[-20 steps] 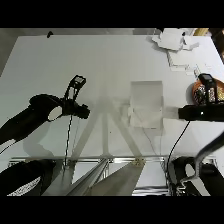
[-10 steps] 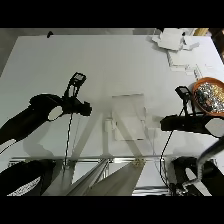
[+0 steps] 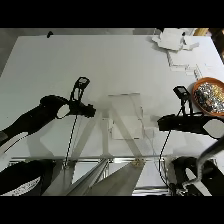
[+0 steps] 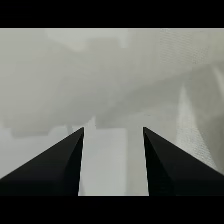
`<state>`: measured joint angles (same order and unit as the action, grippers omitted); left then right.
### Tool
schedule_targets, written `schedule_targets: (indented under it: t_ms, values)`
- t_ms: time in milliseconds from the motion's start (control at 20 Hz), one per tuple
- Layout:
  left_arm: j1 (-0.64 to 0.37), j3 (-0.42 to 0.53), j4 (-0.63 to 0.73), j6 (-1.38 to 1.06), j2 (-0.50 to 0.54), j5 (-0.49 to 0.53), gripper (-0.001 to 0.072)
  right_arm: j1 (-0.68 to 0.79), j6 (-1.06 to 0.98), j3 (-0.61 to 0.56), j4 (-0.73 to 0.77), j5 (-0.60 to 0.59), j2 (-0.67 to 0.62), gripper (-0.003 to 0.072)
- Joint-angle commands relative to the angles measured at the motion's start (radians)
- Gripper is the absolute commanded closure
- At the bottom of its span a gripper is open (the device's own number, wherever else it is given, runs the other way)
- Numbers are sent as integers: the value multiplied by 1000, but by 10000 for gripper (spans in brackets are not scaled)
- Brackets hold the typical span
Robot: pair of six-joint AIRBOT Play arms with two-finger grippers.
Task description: Fold the box and place the chain.
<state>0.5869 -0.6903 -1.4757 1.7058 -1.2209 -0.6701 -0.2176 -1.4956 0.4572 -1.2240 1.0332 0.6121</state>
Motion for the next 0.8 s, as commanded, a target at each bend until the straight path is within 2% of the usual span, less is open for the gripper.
schedule_targets:
  t_ms: [0, 100, 250, 350, 500, 550, 600, 750]
  values:
    - [-2, -1, 151, -241, -48, 24, 299, -2, 0, 0, 2, 3, -1, 665]
    - [-9, -34, 319, -488, -48, 24, 299, -2, -1, 0, 2, 4, -1, 665]
    - [-79, -150, 562, -776, -65, -36, 296, -2, 0, 0, 2, 2, -1, 665]
    - [-164, -253, 723, -954, -116, -184, 294, -2, -1, 0, 2, 3, -1, 665]
    - [-288, -360, 933, -1172, -230, -490, 289, -2, -1, 0, 2, 2, -1, 665]
    - [-312, -369, 983, -1239, -266, -560, 282, -2, 0, 0, 2, 3, -1, 665]
    - [-320, -369, 1009, -1273, -294, -579, 265, -2, -1, 0, 2, 5, -1, 665]
    - [-289, -369, 1018, -1339, -378, -579, 265, -2, -1, 0, 2, 6, -1, 665]
